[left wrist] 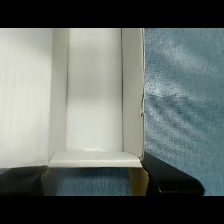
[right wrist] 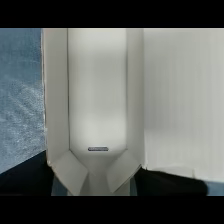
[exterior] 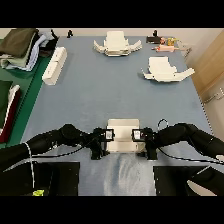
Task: Fold the box.
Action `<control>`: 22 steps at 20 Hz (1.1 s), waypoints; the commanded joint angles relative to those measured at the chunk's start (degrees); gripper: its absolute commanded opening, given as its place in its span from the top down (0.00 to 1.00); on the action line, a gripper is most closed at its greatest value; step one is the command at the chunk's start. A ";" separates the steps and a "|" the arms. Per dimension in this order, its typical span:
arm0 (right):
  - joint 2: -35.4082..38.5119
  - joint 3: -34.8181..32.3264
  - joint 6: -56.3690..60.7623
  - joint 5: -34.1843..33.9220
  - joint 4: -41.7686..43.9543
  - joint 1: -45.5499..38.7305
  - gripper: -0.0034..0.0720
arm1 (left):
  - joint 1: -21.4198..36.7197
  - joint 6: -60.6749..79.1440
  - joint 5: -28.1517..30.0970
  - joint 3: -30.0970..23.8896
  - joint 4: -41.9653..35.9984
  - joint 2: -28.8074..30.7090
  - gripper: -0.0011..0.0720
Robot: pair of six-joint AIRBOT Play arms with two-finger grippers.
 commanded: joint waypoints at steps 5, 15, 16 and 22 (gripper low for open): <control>3.02 0.07 0.11 -0.20 -4.11 -0.04 0.00 | 0.00 0.09 -0.09 0.02 0.07 -0.04 0.34; 22.80 0.07 33.73 -10.27 -4.55 -0.15 0.00 | 0.02 0.09 -0.09 0.02 0.07 -0.04 0.34; 23.69 0.07 41.13 -10.29 -0.70 -0.15 0.00 | 0.02 0.09 -0.09 0.02 0.07 -0.04 0.34; 24.13 0.07 75.65 -9.51 5.05 -0.02 0.00 | 0.02 0.09 -0.09 0.02 0.07 -0.04 0.34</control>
